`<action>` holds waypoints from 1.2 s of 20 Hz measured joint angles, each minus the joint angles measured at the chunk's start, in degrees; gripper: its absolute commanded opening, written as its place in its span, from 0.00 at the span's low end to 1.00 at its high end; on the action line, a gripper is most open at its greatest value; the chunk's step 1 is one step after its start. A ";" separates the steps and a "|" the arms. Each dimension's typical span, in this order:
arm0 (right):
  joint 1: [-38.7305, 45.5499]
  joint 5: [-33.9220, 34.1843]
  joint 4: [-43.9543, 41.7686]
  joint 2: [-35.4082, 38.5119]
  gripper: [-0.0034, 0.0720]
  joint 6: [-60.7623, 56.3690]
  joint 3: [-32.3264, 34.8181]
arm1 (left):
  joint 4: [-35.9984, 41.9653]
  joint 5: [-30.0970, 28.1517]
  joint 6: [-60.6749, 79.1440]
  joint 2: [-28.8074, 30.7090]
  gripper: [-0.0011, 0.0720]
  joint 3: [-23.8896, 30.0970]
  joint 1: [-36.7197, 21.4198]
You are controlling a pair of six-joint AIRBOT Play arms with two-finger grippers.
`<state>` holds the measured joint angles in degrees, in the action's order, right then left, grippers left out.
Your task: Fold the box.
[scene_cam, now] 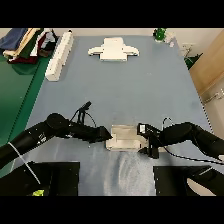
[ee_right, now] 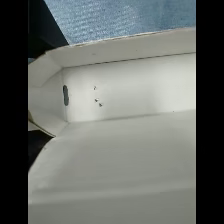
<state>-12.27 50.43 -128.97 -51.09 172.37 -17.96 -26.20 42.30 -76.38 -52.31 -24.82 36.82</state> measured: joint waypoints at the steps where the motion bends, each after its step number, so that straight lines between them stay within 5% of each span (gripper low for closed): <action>1: 0.00 0.00 -0.02 0.00 0.69 0.00 0.00 | -3.69 -1.09 -4.24 -0.24 0.60 -1.38 2.73; 5: 0.00 0.00 0.00 0.00 0.70 0.00 0.00 | -21.35 -2.93 -24.74 -2.95 0.60 -7.04 12.55; 11: 0.00 0.00 0.00 0.00 0.70 0.00 0.00 | -43.25 1.75 -49.29 -9.42 0.60 -16.50 20.85; 24: 0.00 0.02 -0.02 0.00 0.70 0.00 0.00 | -54.12 15.89 -62.36 -26.40 0.57 -31.10 26.14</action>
<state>-12.27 50.46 -128.99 -51.09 172.37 -17.96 -80.31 58.19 -138.74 -78.72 -55.92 62.96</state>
